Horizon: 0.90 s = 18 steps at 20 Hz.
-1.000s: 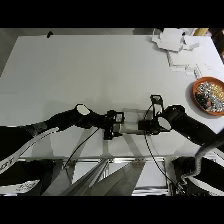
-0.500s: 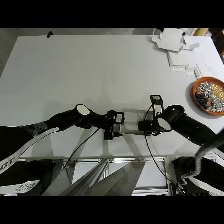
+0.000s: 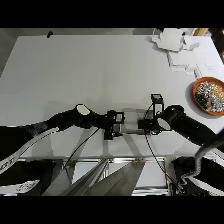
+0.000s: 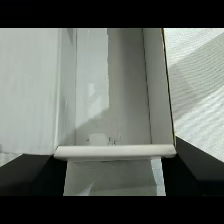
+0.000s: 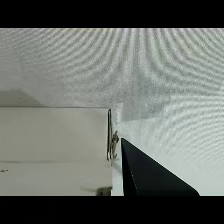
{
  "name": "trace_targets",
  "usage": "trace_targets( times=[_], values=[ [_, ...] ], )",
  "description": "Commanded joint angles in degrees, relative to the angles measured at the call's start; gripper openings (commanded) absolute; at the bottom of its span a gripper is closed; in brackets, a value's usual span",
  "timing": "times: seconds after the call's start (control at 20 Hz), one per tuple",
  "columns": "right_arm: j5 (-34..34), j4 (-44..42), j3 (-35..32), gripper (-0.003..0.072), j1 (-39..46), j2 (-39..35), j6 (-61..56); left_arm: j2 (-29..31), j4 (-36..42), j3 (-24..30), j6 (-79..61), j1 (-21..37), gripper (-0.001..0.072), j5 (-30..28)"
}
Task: Fold the box and place the chain.
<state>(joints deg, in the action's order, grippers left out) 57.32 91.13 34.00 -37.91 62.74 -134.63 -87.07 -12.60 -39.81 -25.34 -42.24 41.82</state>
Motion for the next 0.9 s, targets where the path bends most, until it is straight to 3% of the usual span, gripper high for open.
trace_targets(
  times=[0.0,0.5,0.75,0.8,0.85],
  values=[
    [-0.59,0.04,-0.04,0.0193,0.0,0.26,-1.53,0.02,-0.04,-0.02,-0.11,0.0,0.0218,0.02],
    [0.61,-0.52,-0.17,0.0148,0.0,0.31,-1.86,0.02,-0.07,-0.02,-0.11,0.0,0.0218,0.02],
    [0.68,-0.92,-1.18,0.0092,0.0,0.31,-1.36,0.02,-0.04,-0.02,-0.11,0.0,0.0218,0.02],
    [0.68,-0.94,-1.18,0.0022,0.0,0.31,-1.01,0.02,-0.07,-0.02,-0.11,0.0,0.0218,0.02],
    [0.68,-0.94,-1.18,0.0021,0.0,0.31,0.11,0.02,-0.04,-0.02,-0.11,0.0,0.0218,0.02]
  ],
)
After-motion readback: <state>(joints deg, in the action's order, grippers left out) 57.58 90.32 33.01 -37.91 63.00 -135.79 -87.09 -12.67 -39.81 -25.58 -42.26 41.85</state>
